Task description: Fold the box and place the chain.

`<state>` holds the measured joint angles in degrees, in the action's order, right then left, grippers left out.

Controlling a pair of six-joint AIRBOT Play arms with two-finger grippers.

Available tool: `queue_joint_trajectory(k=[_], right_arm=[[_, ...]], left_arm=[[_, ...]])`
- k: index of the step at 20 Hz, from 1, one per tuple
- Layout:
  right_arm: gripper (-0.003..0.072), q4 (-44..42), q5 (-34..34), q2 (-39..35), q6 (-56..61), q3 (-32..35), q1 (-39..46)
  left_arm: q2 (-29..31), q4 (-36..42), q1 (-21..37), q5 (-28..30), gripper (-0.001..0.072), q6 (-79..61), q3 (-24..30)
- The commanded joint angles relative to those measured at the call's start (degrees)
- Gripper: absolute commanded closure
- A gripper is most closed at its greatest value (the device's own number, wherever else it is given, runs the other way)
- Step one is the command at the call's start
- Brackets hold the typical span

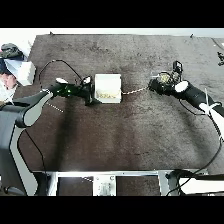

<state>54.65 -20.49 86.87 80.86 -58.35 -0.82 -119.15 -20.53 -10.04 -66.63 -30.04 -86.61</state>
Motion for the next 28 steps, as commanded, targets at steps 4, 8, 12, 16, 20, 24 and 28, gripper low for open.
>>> queue_joint_trajectory(k=[4, 8, 12, 16, 20, 24, 28], right_arm=[[0.0337, -6.67, 3.37, 10.49, -0.04, -5.79, 0.59], [0.0339, -7.39, 3.39, 14.56, -0.04, -9.92, -1.36], [0.0674, -7.96, 2.38, 14.51, -0.04, -11.41, -2.84], [0.0675, -6.08, -5.86, 4.85, -3.37, -11.39, -4.81], [0.0674, -6.05, -12.28, -8.79, -7.85, -11.39, -7.85], [0.0673, -6.03, -9.18, -16.98, -7.87, -11.39, -14.03], [0.0673, -6.05, -5.53, -15.93, -7.85, -11.41, -20.79]], left_arm=[[0.04, -0.02, -0.02, 0.0, 0.0293, 0.0, -0.04], [0.04, -0.02, -0.02, 0.02, 0.0294, 0.0, -0.04], [0.04, -0.02, -0.02, 0.02, 0.0294, 0.0, -0.04], [0.04, 0.0, -0.02, 0.0, 0.0293, 0.0, -0.04], [0.04, 0.0, -0.02, 0.02, 0.0293, 0.0, -0.04], [0.04, -0.02, -0.02, 0.04, 0.0294, 0.0, -0.04], [0.04, 0.0, -0.02, 0.02, 0.0293, 0.0, -0.04]])
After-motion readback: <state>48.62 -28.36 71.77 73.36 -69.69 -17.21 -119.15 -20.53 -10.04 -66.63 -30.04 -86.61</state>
